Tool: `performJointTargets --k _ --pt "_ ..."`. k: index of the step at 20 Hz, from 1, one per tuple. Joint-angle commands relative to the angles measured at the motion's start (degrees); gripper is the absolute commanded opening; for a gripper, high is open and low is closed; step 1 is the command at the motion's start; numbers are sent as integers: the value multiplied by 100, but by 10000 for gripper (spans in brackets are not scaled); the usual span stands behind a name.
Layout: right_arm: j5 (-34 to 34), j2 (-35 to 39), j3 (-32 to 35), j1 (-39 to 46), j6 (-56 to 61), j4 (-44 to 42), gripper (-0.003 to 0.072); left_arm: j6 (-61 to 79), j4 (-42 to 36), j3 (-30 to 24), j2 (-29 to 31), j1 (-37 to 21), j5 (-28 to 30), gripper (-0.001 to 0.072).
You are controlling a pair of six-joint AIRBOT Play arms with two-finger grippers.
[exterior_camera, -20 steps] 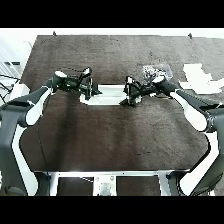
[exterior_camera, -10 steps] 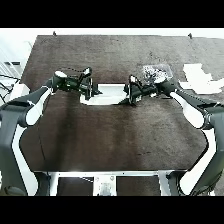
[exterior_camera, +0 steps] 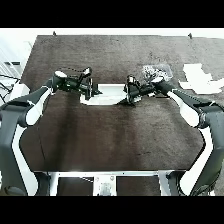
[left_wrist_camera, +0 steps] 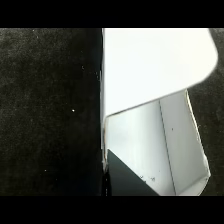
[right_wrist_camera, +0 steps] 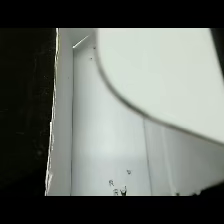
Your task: Fold the box and place the chain.
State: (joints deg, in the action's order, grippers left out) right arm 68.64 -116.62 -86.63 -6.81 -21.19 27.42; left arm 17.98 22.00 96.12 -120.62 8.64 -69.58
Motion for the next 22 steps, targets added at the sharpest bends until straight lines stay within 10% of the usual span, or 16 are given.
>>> performJointTargets --k 1,22 --pt "48 -42 -42 -13 -9 22 643 0 2 0 2 2 0 20" --pt "476 -256 -385 57 125 284 642 0 0 0 2 2 -4 20"
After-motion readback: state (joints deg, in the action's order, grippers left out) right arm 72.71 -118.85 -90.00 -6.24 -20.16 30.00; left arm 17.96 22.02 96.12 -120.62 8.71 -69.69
